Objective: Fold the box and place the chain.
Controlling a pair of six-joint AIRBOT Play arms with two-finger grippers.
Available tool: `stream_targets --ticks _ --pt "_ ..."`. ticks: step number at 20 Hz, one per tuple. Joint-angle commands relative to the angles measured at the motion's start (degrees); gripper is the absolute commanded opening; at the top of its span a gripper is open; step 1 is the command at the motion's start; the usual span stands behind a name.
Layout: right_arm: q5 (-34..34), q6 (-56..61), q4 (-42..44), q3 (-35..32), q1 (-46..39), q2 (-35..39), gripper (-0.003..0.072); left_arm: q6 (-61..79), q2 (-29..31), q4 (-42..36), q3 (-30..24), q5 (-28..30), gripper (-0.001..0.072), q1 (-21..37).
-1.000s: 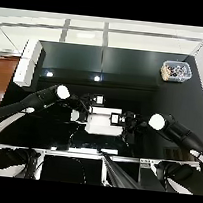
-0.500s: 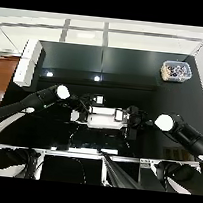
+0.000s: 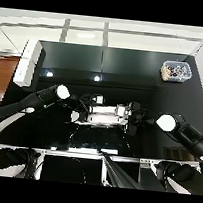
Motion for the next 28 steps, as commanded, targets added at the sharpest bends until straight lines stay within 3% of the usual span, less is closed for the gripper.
stream_targets --ticks 1,10,20,28 --pt "-1.2 0.6 -0.3 0.0 0.0 -0.5 0.0704 0.1 0.0 0.0 0.0 0.0 0.0029 0.0" --pt "-3.3 1.1 -0.5 0.0 -1.0 -0.7 0.0704 0.1 0.0 0.0 0.0 0.0 0.0029 0.0" --pt "1.6 -1.4 -0.1 0.0 -2.1 -3.3 0.0704 0.1 0.0 0.0 0.0 0.0 0.0029 0.0" --pt "6.6 -20.8 17.1 0.0 -7.1 -7.3 0.0704 0.1 0.0 0.0 0.0 0.0 0.0029 0.0"
